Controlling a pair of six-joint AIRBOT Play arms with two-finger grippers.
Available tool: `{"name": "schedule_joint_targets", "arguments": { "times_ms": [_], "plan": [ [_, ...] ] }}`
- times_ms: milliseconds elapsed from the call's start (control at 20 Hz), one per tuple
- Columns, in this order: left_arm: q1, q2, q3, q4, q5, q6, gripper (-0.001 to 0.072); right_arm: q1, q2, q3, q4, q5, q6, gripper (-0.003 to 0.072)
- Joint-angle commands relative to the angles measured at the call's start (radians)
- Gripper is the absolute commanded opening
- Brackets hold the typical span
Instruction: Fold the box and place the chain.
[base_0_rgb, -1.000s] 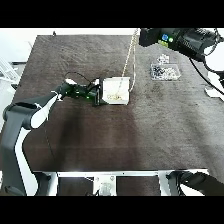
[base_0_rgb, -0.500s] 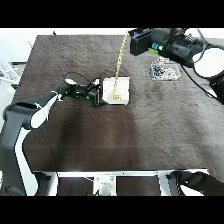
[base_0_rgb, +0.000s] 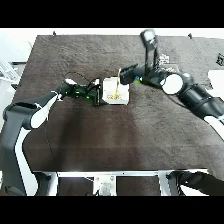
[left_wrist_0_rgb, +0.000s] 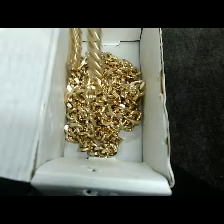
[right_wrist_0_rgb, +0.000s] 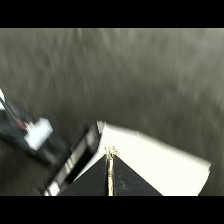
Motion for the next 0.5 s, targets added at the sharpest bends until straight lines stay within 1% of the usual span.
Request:
{"name": "schedule_joint_targets", "arguments": {
  "times_ms": [0, 50, 100, 150, 200, 250, 300, 450],
  "plan": [
    [0.0, -0.001, 0.0, 0.0, 0.0, 0.0, 0.0537, -0.001, -0.083, -0.093, 0.01, -0.006, 0.002, 0.0009],
    [0.0, -0.001, 0.0, 0.0, 0.0, 0.0, 0.0537, -0.001, -0.117, -0.108, 0.01, -0.006, 0.001, 0.0012],
    [0.0, -0.001, 0.0, 0.0, 0.0, 0.0, 0.0537, -0.001, -0.148, -0.114, 0.006, -0.006, -0.003, 0.0094],
    [0.0, -0.001, 0.0, 0.0, 0.0, 0.0, 0.0537, -0.001, -0.176, -0.115, -0.006, -0.006, -0.002, 0.0334],
    [0.0, -0.001, 0.0, 0.0, 0.0, 0.0, 0.0537, -0.001, -0.192, -0.115, -0.026, -0.017, -0.002, 0.0477],
    [0.0, -0.001, 0.0, 0.0, 0.0, 0.0, 0.0537, -0.001, -0.197, -0.115, -0.048, -0.034, -0.002, 0.0436],
    [0.0, -0.001, 0.0, 0.0, 0.001, 0.0, 0.0537, -0.002, -0.197, -0.115, -0.079, -0.058, -0.002, 0.041],
    [0.0, -0.001, 0.0, 0.0, 0.0, 0.0, 0.0537, -0.01, -0.18, -0.09, -0.186, -0.085, -0.002, 0.041]
  ]
}}
